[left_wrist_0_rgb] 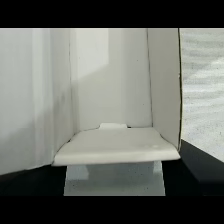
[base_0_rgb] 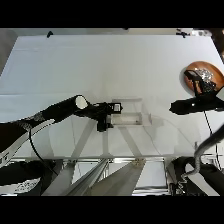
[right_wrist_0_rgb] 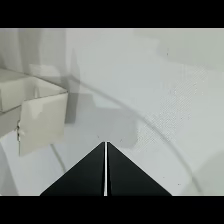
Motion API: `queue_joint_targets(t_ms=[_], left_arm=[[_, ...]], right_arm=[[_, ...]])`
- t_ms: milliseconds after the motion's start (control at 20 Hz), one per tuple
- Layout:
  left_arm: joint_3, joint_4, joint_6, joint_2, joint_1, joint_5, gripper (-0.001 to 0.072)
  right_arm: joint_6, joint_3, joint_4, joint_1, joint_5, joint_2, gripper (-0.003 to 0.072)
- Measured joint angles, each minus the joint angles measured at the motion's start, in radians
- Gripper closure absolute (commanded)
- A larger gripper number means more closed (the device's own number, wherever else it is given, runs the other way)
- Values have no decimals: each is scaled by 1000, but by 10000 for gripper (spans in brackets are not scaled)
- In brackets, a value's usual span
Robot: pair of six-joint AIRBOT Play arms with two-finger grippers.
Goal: Fold the box and place the chain.
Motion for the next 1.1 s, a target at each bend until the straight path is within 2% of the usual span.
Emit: queue_joint_targets(t_ms=[300,650,1100], left_arm=[[0,0,0,0,0,0,274],[0,0,0,0,0,0,274],[0,0,0,0,0,0,274]], right_arm=[[-61,-98,114,22,-65,-123,675],[-90,-114,176,90,-144,-225,675],[-124,-116,236,100,-140,-267,677]])
